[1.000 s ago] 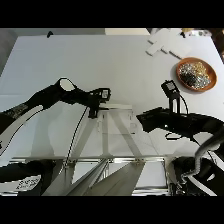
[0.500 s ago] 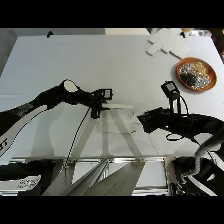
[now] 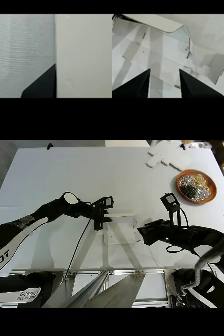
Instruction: Fold the box and place the chain.
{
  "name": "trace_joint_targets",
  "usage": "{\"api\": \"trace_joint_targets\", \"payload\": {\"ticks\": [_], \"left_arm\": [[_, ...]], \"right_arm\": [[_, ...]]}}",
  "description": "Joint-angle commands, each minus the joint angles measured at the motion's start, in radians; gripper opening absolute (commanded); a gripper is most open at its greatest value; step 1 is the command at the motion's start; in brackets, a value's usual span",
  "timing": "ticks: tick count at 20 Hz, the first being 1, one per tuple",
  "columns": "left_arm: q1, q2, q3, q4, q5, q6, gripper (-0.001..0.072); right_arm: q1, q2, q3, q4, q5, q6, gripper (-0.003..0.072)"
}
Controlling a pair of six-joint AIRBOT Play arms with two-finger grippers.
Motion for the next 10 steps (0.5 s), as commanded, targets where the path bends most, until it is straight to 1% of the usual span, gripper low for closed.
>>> {"api": "trace_joint_targets", "payload": {"ticks": [1,3,6,10], "left_arm": [[-0.014,0.001,0.0,-0.018,0.019,-0.021,0.0006],[-0.027,0.001,0.0,0.013,0.027,-0.019,0.0006],[-0.053,0.001,0.0,0.104,0.025,-0.023,0.0005],[-0.067,0.001,0.0,0.127,0.032,-0.104,0.0004]], "right_arm": [[0.0,0.001,0.0,0.0,0.0,-0.001,0.0406],[0.0,0.001,0.0,0.0,0.001,-0.001,0.0406],[0.0,0.001,0.0,0.0,0.001,-0.001,0.0406],[0.0,0.001,0.0,-0.014,0.001,-0.001,0.0406]]}}
